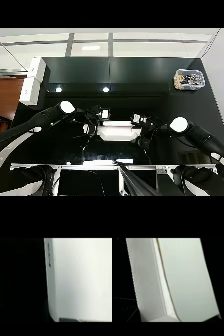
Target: Fold the box and place the chain.
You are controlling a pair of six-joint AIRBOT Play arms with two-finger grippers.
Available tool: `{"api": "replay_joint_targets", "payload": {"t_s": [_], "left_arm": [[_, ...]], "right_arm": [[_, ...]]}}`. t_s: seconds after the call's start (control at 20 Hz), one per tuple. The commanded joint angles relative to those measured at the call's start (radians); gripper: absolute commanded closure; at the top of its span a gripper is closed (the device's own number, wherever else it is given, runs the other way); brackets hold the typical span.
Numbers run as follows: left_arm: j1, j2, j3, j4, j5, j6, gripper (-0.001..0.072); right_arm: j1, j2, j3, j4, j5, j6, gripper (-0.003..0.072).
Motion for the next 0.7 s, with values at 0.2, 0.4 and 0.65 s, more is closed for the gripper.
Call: {"api": "replay_joint_targets", "payload": {"t_s": [0.2, 0.4, 0.65], "left_arm": [[0.0, 0.0, 0.0, 0.0, -0.001, 0.0, 0.0682], [0.0, 0.0, 0.0, 0.0, -0.001, 0.0, 0.0682], [0.0, 0.0, 0.0, 0.0, -0.002, 0.0, 0.0681]], "right_arm": [[0.005, 0.065, 0.026, -0.142, -0.076, -0.016, 0.0014], [0.005, 0.081, 0.026, -0.163, -0.082, -0.016, 0.0014], [0.005, 0.078, 0.025, -0.162, -0.103, -0.016, 0.0014]]}}
